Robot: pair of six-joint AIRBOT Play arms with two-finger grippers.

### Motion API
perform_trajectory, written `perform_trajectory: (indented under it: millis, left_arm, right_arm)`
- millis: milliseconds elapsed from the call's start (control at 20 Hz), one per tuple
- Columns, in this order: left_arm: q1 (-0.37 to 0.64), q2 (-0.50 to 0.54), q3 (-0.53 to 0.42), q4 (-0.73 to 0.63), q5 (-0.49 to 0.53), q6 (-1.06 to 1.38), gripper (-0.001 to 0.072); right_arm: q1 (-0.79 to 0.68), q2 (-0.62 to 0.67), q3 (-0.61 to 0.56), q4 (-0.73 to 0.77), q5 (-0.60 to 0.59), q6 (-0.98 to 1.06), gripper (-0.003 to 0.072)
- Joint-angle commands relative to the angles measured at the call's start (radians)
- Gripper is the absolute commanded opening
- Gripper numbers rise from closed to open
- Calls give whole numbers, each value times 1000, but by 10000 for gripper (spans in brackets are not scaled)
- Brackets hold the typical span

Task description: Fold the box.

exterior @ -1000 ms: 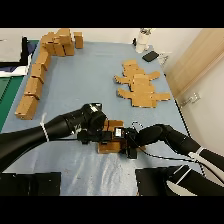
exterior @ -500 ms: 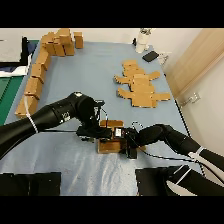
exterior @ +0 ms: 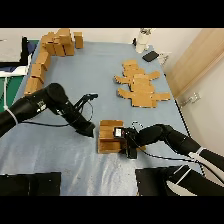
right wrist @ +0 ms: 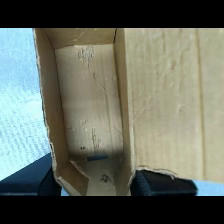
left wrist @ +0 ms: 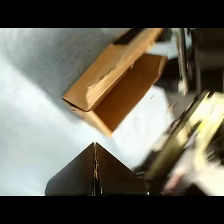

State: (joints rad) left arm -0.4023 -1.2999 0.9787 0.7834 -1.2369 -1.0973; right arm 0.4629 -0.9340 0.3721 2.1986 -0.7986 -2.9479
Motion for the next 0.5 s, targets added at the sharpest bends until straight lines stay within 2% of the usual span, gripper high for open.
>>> perform_trajectory:
  millis: [0,100,150,200,250,300,350,450]
  left_arm:
    - [51,23,-134,-68,109,549,8]
    - [27,40,-232,-151,212,823,12]
    - [11,54,-279,-200,272,939,96]
    - [-3,71,-326,-266,352,1049,398]
    - [-18,90,-363,-323,426,1133,595]
    - [-31,111,-393,-364,497,1197,701]
    - [-48,131,-415,-398,543,1249,701]
    - [-77,145,-437,-438,565,1328,701]
  right_arm:
    - [0,0,0,0,0,0,470]
    - [0,0,1,0,0,0,470]
    - [0,0,1,0,0,0,470]
    - [0,0,1,0,0,0,470]
    - [0,0,1,0,0,0,470]
    - [0,0,1,0,0,0,470]
    - [0,0,1,0,0,0,470]
    - [0,0,1,0,0,0,470]
